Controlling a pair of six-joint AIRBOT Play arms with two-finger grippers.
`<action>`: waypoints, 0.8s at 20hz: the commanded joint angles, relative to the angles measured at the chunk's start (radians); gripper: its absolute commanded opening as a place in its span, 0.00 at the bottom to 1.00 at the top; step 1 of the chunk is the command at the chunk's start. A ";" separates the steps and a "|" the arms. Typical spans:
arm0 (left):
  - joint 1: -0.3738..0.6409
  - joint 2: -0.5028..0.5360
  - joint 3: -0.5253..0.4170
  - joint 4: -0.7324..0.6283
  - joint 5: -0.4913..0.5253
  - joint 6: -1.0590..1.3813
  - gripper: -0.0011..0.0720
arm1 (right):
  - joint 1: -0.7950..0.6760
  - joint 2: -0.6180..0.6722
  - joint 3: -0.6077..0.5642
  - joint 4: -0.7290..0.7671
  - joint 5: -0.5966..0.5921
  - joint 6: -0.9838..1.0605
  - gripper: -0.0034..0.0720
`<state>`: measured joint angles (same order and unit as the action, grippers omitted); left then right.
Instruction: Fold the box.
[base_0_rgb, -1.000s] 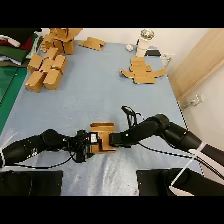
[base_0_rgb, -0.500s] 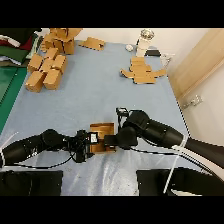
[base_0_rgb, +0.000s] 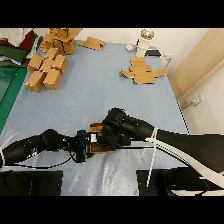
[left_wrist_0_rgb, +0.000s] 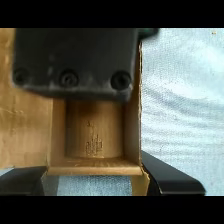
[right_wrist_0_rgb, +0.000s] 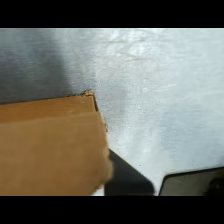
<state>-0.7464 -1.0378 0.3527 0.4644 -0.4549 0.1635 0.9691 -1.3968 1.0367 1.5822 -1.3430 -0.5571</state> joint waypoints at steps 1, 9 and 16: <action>0.000 0.001 0.000 0.000 0.000 0.000 0.54 | 0.003 -0.024 0.016 -0.036 -0.044 0.015 0.05; 0.000 0.001 0.000 0.000 0.000 0.000 0.54 | 0.003 0.029 0.060 -0.025 -0.063 0.018 0.56; 0.000 0.001 0.000 0.000 0.000 0.000 0.54 | 0.002 0.180 0.063 -0.053 -0.130 0.100 0.55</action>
<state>-0.7464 -1.0378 0.3527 0.4644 -0.4553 0.1635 0.9722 -1.2728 1.0966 1.5547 -1.4441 -0.4934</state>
